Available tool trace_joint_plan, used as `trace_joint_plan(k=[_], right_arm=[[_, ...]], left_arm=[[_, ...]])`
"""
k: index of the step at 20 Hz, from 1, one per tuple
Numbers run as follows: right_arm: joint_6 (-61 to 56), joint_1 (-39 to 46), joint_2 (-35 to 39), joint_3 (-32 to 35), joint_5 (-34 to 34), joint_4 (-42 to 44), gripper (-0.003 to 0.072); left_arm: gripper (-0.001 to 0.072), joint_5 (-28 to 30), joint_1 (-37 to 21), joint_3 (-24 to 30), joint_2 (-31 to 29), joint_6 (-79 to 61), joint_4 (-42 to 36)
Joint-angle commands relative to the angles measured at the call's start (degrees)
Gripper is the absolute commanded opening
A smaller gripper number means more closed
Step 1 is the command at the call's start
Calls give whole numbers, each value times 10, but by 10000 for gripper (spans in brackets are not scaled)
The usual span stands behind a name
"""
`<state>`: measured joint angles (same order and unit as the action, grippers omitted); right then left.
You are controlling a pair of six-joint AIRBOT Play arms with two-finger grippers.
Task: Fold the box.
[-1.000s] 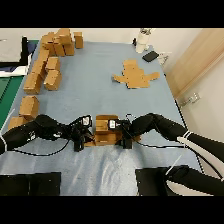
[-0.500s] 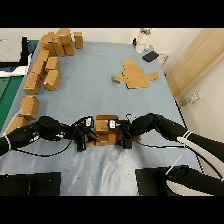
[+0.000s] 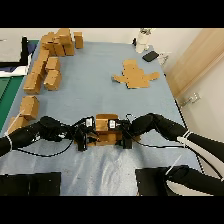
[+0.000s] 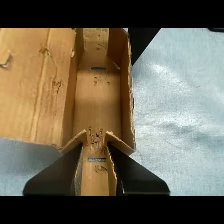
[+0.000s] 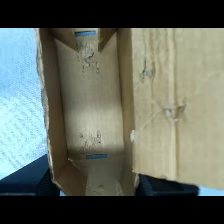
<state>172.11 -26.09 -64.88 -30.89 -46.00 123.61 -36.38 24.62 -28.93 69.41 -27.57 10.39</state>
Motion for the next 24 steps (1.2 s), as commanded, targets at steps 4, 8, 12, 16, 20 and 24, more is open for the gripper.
trace_joint_plan(k=[4, 8, 12, 16, 20, 24], right_arm=[[0, 0, 0, 0, 0, 0, 514], [0, 0, 0, 0, 0, 0, 514], [0, 0, 0, 0, 0, 0, 514], [0, 0, 0, 0, 0, 0, 513], [0, 0, 0, 0, 0, 0, 514], [0, 0, 0, 0, 0, 0, 514]], left_arm=[[547, 0, 0, 0, 1, -1, -3], [545, 0, 0, 0, 1, 0, -3], [12, 25, -2, -1, -36, 161, 114], [12, 12, -30, -1, -187, 568, 433], [12, -66, -105, 26, -344, 1024, 570], [11, -97, -172, 83, -303, 1062, 480]])
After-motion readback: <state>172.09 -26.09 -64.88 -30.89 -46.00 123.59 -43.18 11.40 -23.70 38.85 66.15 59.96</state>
